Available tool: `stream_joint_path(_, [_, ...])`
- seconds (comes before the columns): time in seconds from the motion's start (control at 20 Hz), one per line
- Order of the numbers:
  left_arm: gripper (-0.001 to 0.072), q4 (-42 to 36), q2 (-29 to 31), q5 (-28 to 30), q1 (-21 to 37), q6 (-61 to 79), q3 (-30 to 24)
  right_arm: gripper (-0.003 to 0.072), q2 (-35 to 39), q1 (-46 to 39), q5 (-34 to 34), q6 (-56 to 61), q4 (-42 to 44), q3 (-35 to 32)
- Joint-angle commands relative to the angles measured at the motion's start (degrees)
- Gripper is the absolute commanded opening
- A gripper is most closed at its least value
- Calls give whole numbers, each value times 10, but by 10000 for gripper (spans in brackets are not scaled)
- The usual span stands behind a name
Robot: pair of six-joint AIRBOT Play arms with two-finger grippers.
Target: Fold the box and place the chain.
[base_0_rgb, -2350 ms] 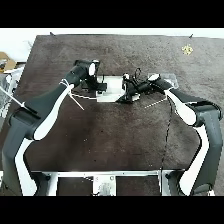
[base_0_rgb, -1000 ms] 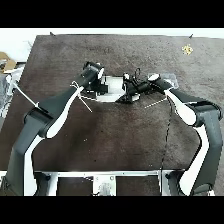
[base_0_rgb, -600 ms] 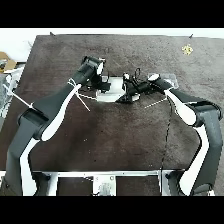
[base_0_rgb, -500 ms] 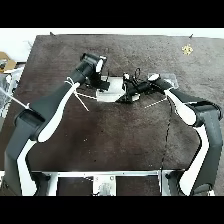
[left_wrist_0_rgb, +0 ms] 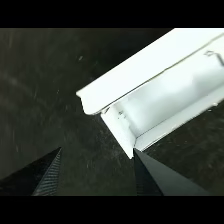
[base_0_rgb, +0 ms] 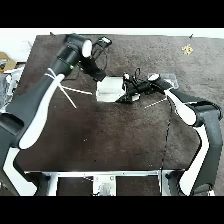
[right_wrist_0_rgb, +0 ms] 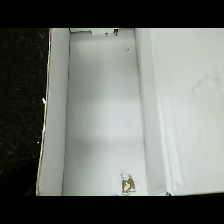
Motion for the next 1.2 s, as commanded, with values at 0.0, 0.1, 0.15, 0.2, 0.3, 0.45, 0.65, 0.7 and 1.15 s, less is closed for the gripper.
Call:
stream_joint_path(0.0, [501,-198,13,24,66,176,-4,391,0,0,0,0,0,0])
stream_joint_path(0.1, [500,-311,13,30,121,323,-23,391,0,0,0,0,0,0])
stream_joint_path(0.15, [492,-360,12,28,146,407,-38,391,0,0,0,0,0,0])
stream_joint_path(0.2, [492,-412,10,27,174,471,-56,391,0,0,0,0,0,0])
stream_joint_path(0.3, [493,-476,-6,14,218,516,-77,391,0,0,0,0,0,0])
stream_joint_path(0.45, [495,-537,-54,-35,262,617,-84,391,0,0,0,0,0,0])
stream_joint_path(0.65, [630,-583,-113,-58,272,767,-94,391,0,0,0,0,0,0])
stream_joint_path(0.7, [692,-589,-123,-53,272,809,-102,391,0,0,0,0,0,0])
stream_joint_path(1.15, [694,-694,-203,-64,270,992,-159,391,0,0,0,0,0,0])
